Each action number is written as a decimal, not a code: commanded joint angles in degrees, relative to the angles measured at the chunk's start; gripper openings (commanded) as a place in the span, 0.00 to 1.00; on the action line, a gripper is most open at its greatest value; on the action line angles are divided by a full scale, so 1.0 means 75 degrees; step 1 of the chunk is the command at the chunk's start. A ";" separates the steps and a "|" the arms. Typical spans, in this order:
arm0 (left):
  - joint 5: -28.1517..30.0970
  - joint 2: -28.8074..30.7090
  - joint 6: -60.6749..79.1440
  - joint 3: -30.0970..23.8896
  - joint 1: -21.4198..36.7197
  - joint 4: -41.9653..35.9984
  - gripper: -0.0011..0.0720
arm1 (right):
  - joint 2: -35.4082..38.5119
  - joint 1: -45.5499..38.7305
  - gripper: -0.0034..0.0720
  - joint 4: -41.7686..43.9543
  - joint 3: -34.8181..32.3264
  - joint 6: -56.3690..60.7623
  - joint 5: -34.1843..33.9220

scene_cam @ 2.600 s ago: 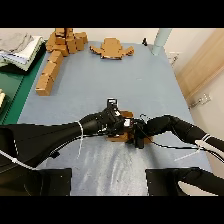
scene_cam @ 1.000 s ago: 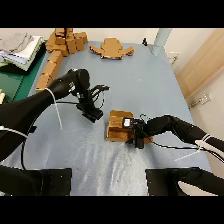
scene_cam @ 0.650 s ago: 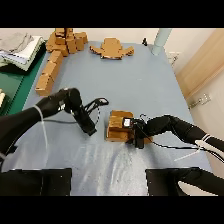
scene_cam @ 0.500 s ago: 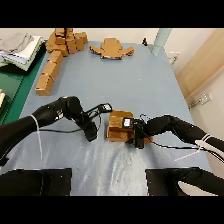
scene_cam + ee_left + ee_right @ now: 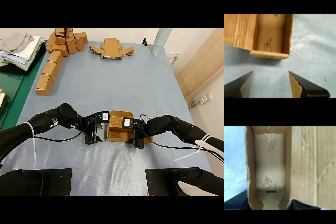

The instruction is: Fold the box.

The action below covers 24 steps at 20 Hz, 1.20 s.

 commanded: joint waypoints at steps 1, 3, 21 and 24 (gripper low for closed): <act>0.0458 -0.0012 0.1658 -0.0315 0.0175 -0.1361 0.98 | 0.0003 -0.0003 0.69 0.0000 -0.0003 0.0006 0.0000; 0.0446 -0.0099 0.1676 -0.0303 0.0143 -0.1489 0.98 | 0.0003 -0.0003 0.69 0.0000 -0.0003 0.0003 0.0003; 0.0571 -0.0624 0.1629 -0.0111 -0.0382 -0.1623 1.00 | 0.0003 -0.0003 0.69 0.0000 -0.0003 0.0003 0.0003; 0.0580 -0.0606 0.1151 -0.0117 -0.0367 -0.1463 1.00 | 0.0003 -0.0003 0.69 0.0000 -0.0003 0.0003 0.0003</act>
